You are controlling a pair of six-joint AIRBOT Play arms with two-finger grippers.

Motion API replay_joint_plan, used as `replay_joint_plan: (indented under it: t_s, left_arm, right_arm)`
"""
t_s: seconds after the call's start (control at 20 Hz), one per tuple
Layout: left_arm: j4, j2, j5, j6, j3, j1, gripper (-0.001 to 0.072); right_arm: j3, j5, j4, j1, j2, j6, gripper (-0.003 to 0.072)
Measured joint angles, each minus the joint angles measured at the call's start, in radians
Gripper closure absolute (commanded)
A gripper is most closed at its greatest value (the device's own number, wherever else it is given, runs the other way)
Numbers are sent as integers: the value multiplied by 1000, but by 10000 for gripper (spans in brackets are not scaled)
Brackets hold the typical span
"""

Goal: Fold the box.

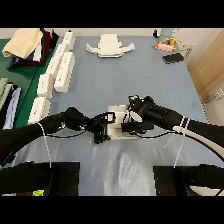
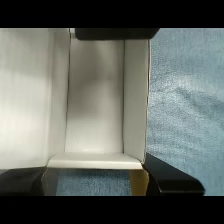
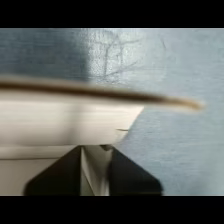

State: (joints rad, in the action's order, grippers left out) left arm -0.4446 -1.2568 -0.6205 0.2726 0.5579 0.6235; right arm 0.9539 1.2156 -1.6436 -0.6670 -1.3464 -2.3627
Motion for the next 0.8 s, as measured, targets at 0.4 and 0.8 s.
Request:
replay_joint_plan:
  t_s: [0.4,0.8]
  left_arm:
    - [0,0,0,-1,0,0,207]
    - [0,0,-1,1,0,0,207]
  right_arm:
    - [2,24,-10,-1,-16,-19,407]
    - [1,36,9,-2,-21,4,197]
